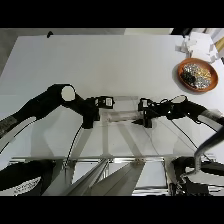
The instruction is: Fold the box and place the chain.
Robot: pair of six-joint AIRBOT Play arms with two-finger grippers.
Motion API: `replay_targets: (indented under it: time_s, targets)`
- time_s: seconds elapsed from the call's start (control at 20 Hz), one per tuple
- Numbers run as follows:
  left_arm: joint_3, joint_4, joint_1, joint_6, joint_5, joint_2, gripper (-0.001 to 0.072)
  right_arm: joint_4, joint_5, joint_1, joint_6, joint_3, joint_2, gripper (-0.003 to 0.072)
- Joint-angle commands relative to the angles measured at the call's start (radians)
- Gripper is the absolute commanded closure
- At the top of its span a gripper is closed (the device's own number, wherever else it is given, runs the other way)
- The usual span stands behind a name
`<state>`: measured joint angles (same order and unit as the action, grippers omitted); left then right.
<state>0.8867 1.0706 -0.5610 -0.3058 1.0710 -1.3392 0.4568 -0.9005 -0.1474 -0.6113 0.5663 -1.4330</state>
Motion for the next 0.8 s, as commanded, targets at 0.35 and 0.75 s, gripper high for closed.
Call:
replay_targets:
  time_s: [0.35, 0.75]
  targets:
    - [-0.024, -0.151, 0.062, 0.275, -0.171, -0.097, 0.0301, -0.001, -0.001, -0.001, 0.0, 0.0, 0.001, 0.0272]
    - [-0.024, -0.225, 0.048, 0.359, -0.116, -0.135, 0.0455, -0.001, -0.001, -0.001, 0.0, 0.0, 0.001, 0.0272]
